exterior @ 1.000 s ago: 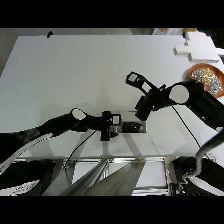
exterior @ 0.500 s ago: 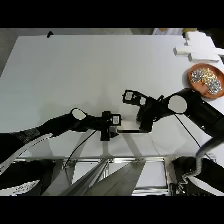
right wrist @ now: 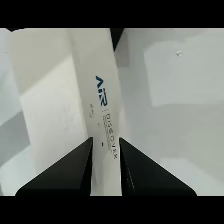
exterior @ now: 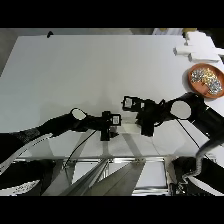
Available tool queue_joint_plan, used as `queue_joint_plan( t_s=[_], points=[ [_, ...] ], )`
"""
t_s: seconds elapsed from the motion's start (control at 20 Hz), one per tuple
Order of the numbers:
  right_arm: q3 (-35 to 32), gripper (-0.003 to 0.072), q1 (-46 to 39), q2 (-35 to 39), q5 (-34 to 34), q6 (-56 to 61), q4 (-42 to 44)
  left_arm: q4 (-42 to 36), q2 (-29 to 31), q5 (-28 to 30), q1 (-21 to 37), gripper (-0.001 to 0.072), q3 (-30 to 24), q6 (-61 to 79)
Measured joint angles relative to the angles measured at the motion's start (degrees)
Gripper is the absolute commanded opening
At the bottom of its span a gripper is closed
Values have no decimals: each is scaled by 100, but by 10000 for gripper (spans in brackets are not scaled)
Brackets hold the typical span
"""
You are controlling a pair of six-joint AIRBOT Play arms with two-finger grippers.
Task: Fold the box and place the chain.
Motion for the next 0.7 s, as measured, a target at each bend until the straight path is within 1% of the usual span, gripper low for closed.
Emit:
queue_joint_plan(
  t_s=[0.15, 0.2, 0.25, 0.5, 0.7],
  points=[
    [-170, 212, 0, 101, 39, -227, 205, 0, 0, 0, 0, 323, 0, -2],
    [-219, 265, 2, 120, 48, -302, 282, 0, 0, 0, 0, 323, 0, 0],
    [-254, 299, 2, 138, 50, -367, 334, 0, 0, 0, 0, 323, 0, 0],
    [-415, 299, 2, 264, -17, -520, 448, -2, 0, 0, 0, 323, 0, 0],
    [-568, 294, 2, 319, -321, -509, 254, -2, 0, 0, 0, 323, 0, -2]
  ],
)
